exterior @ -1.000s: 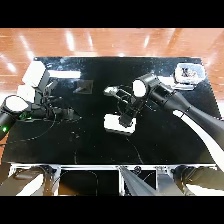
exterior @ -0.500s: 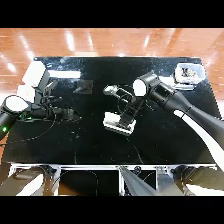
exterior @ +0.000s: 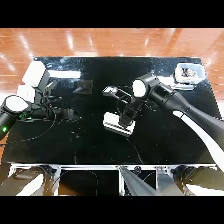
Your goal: Fold the box and place the chain.
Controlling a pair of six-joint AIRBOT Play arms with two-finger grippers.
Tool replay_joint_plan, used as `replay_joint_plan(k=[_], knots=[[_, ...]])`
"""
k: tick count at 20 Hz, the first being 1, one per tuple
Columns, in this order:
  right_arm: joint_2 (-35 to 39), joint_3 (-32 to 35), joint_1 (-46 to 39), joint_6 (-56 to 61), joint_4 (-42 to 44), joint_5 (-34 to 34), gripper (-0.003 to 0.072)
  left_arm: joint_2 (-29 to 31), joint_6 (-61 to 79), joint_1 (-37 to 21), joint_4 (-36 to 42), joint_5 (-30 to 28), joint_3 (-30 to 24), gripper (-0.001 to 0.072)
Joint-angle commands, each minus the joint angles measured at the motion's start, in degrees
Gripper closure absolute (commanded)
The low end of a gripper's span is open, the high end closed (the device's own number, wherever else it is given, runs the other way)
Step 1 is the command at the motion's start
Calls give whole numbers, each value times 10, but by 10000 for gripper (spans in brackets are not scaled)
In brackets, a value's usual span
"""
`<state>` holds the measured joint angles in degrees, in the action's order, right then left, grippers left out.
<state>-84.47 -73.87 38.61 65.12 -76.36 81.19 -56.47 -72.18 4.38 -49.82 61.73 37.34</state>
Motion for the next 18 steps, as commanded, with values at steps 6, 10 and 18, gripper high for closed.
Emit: replay_joint_plan(k=[6, 10, 18], knots=[[0, 0, 6, 5, 7, -5, 379, 0, 0, 0, 0, 0, 0, 195], [0, 0, 11, 6, -3, -5, 378, 0, 0, 0, 0, 0, 0, 195], [-1, 0, 18, 6, -8, -9, 377, 0, 0, 0, 0, 1, 0, 195]])
